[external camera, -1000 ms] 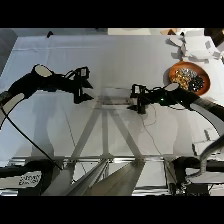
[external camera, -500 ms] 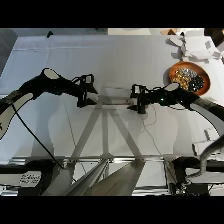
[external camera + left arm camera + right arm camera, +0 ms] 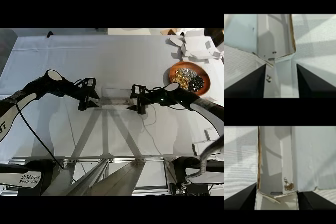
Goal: Fold the box and place the chain.
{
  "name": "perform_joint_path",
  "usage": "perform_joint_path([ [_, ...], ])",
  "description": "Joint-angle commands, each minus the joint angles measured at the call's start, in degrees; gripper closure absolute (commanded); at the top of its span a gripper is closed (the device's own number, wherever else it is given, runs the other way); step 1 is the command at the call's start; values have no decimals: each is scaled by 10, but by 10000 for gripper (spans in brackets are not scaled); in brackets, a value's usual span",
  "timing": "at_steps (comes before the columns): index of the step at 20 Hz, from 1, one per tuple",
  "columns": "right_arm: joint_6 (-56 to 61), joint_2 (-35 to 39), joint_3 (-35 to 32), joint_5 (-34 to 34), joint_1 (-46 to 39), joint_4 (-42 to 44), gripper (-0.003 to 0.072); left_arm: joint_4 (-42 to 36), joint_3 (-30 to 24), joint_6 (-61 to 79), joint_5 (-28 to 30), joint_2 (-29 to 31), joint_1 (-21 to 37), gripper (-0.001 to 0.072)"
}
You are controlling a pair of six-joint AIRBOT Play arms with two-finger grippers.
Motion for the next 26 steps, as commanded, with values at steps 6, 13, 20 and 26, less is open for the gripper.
perform_joint_path([
  [6,0,0,0,0,0,0,188,0,0,46,5,0,-1,457],
  [13,0,0,0,0,0,0,188,0,0,46,19,0,-1,453],
  [20,0,0,0,0,0,0,188,-10,0,46,13,0,-1,435],
  [26,0,0,0,0,0,0,188,-9,0,46,34,0,-1,557],
])
